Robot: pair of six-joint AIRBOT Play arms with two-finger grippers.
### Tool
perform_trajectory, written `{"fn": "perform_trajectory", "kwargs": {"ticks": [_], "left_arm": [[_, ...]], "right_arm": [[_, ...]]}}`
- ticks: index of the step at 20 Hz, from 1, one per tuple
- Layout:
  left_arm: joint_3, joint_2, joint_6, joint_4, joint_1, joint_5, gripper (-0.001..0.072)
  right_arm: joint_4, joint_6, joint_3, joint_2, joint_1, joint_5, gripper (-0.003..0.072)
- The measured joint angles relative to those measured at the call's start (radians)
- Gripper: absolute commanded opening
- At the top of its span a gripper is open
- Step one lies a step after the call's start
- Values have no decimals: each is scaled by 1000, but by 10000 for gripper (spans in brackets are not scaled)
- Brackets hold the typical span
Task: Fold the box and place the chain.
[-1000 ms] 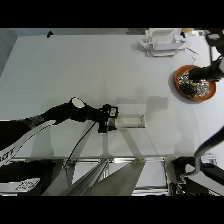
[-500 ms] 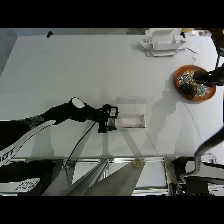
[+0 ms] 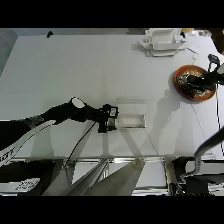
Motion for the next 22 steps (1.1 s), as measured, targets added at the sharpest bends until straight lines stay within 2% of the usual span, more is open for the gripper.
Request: {"fn": "perform_trajectory", "kwargs": {"ticks": [1, 10, 11, 17, 22], "left_arm": [[0, 0, 0, 0, 0, 0, 140], [0, 0, 0, 0, 0, 0, 140], [0, 0, 0, 0, 0, 0, 140], [0, 0, 0, 0, 0, 0, 140], [0, 0, 0, 0, 0, 0, 140]], "right_arm": [[2, 3, 0, -2, 0, 6, 166], [1, 23, 0, -11, 0, 18, 150], [0, 24, 0, -13, 0, 19, 17], [-15, -1, 0, 40, 0, 23, 14], [-24, -64, 0, 200, 0, 73, 14]]}}
